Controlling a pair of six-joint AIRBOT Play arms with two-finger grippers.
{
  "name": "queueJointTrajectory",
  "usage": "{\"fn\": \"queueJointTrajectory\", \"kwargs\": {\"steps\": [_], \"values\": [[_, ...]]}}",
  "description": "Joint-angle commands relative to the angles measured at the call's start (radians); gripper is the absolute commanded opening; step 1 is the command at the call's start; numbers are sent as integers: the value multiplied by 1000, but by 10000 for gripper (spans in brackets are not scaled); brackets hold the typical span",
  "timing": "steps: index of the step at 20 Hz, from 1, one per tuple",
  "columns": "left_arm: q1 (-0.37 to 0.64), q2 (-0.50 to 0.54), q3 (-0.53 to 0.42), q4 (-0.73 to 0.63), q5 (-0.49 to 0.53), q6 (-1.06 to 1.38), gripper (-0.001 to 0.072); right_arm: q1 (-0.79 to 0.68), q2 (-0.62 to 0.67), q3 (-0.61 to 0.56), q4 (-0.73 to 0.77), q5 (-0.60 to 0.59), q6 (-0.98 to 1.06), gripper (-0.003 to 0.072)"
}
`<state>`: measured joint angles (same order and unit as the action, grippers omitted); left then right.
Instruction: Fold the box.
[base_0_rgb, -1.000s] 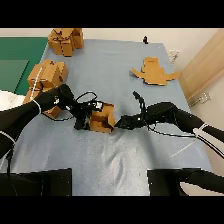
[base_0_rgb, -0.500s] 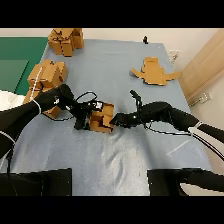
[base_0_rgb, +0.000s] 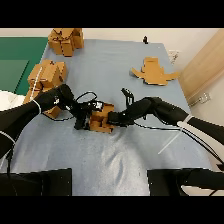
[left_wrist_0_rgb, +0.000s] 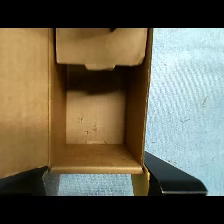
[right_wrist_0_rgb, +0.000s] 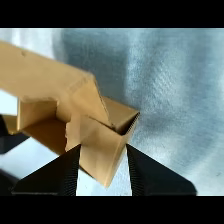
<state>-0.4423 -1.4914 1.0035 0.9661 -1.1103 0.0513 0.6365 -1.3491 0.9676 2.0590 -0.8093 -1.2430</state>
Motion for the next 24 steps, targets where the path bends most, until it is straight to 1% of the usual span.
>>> {"fn": "queueJointTrajectory", "kwargs": {"steps": [1,3,6,7,9,12,16,17,18,19,24], "values": [[0,0,0,0,0,0,284,69,-71,121,-208,-100,242,468],[0,0,0,0,0,-1,284,94,-117,177,-257,-183,326,464],[0,0,0,0,0,-1,283,136,-161,228,-288,-199,450,454],[0,0,0,0,0,-1,284,149,-171,242,-315,-215,501,450],[0,0,0,0,0,-1,284,177,-200,282,-414,-303,616,448],[0,0,0,0,0,-1,283,203,-254,351,-486,-386,660,446],[0,0,0,0,0,-19,284,206,-314,430,-488,-397,660,402],[0,0,0,0,1,-19,284,208,-320,441,-491,-396,659,296],[0,0,0,0,0,-19,283,208,-323,448,-491,-396,658,87],[0,0,0,0,0,-19,284,212,-325,449,-491,-396,656,5],[0,0,0,0,1,-19,284,226,-329,452,-489,-397,657,4]]}}
